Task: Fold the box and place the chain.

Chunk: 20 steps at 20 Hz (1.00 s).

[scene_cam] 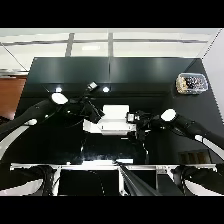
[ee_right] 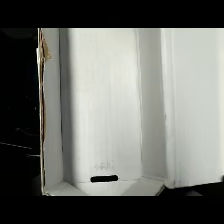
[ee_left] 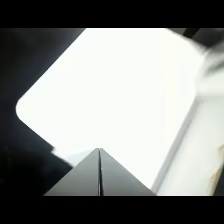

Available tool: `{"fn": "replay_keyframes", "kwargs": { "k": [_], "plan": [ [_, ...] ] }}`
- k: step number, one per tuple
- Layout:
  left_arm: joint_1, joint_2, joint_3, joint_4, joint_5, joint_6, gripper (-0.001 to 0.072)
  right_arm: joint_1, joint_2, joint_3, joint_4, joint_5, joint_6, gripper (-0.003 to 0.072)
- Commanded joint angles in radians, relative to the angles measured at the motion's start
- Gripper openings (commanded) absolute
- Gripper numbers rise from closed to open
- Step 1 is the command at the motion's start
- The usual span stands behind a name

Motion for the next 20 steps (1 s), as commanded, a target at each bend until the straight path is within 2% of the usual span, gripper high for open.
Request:
{"fn": "replay_keyframes", "kwargs": {
  "k": [1,4,7,11,13,15,18,19,20],
  "plan": [
    [-0.040,-0.073,0.070,0.208,-0.045,-0.096,0.0027,0.001,0.000,0.000,0.001,-0.002,0.001,0.0496],
    [-0.025,-0.072,0.105,0.208,-0.058,-0.103,0.0027,0.001,0.000,0.000,0.001,-0.002,0.001,0.0497],
    [0.028,-0.039,0.147,0.209,-0.151,-0.105,0.0027,0.001,0.000,0.000,0.001,-0.002,0.001,0.0496],
    [0.134,0.105,0.140,0.234,-0.259,-0.119,0.0027,0.001,0.000,0.000,0.001,-0.002,0.001,0.0497],
    [0.187,0.203,0.096,0.226,-0.276,-0.119,0.0027,0.001,0.000,0.000,0.001,-0.002,0.001,0.0497],
    [0.228,0.300,0.000,0.162,-0.260,-0.068,0.0027,0.001,0.000,0.000,0.001,-0.002,0.001,0.0497],
    [0.246,0.354,-0.136,0.039,-0.272,0.127,0.0030,0.001,0.000,0.000,0.001,-0.002,0.001,0.0497],
    [0.230,0.349,-0.159,0.051,-0.283,0.209,0.0110,0.001,0.000,0.000,0.001,-0.002,0.001,0.0497],
    [0.212,0.344,-0.177,0.078,-0.269,0.284,0.0344,0.001,0.000,0.000,0.000,-0.002,0.001,0.0497]
  ]
}}
